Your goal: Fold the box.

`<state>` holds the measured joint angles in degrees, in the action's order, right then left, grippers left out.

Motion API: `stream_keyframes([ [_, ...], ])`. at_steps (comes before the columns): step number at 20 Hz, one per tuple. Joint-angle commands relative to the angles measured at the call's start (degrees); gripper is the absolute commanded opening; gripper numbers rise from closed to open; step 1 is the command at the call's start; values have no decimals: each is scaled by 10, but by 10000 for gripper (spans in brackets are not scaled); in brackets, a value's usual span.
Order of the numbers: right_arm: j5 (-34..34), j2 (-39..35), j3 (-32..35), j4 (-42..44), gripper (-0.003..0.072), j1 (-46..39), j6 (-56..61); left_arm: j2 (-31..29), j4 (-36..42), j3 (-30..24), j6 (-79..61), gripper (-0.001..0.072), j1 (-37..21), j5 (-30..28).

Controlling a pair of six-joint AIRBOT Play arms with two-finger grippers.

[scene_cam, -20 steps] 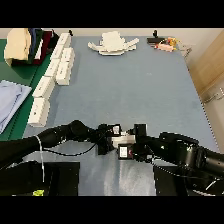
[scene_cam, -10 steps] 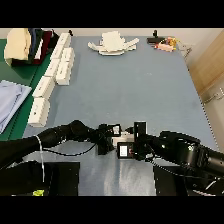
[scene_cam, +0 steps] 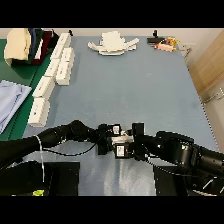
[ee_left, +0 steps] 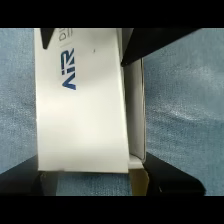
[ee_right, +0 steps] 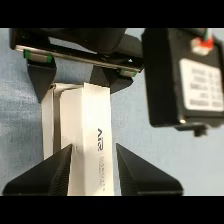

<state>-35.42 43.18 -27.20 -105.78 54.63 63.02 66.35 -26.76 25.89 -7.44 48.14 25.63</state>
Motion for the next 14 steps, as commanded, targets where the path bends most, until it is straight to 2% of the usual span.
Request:
stream_keyframes([
  [1,-2,9,0,17,401,0,0,0,0,0,0,233,0,0],
  [5,-8,7,0,43,400,1,0,0,0,0,0,234,0,0],
  [6,-14,7,0,43,347,1,0,0,0,0,0,233,0,0],
  [7,-20,7,0,43,230,1,0,0,0,0,0,233,0,0],
  [12,-21,8,0,95,218,1,0,0,0,0,0,233,0,0],
  [14,-21,8,0,103,144,1,0,0,0,0,0,233,0,0],
])
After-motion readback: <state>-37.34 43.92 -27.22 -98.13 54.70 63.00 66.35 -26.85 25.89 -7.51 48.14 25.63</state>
